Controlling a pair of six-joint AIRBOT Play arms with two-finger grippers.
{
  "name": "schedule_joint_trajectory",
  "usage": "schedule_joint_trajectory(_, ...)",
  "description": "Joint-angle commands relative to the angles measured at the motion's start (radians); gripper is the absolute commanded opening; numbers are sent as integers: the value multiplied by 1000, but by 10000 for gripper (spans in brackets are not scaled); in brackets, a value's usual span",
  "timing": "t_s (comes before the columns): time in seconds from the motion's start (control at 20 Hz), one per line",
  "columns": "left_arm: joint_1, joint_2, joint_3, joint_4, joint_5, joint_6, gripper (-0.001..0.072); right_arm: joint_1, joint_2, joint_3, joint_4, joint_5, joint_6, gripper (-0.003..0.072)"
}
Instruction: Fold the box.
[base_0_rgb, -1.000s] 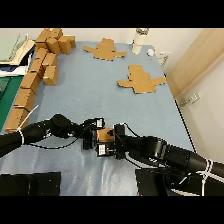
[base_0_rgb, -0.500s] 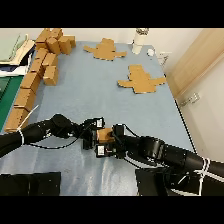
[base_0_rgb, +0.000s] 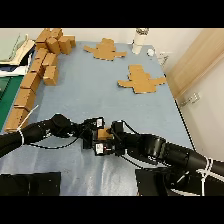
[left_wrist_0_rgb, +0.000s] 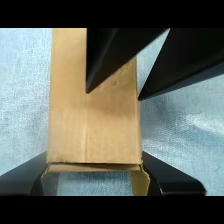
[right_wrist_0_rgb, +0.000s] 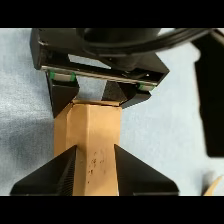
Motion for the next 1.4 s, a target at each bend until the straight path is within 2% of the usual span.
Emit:
schedule_joint_trajectory(0.0, 0, 0, 0, 0, -3, 2, 590, 0, 18, 7, -3, -25, 0, 349)
schedule_joint_trajectory(0.2, 0, 0, 0, 0, -2, 2, 590, -1, 22, 7, -3, -35, 0, 330)
schedule_joint_trajectory(0.3, 0, 0, 0, 0, -2, 2, 590, -2, 22, 6, -10, -35, 0, 261)
schedule_joint_trajectory(0.45, 0, 0, 0, 0, -2, 2, 590, -2, 22, 7, -11, -35, 0, 260)
schedule_joint_trajectory(0.55, 0, 0, 0, 0, -2, 2, 590, -2, 19, 6, -10, -35, 5, 218)
schedule_joint_trajectory(1.35, 0, 0, 0, 0, -3, 2, 590, 6, -32, 5, 134, -55, -5, 217)
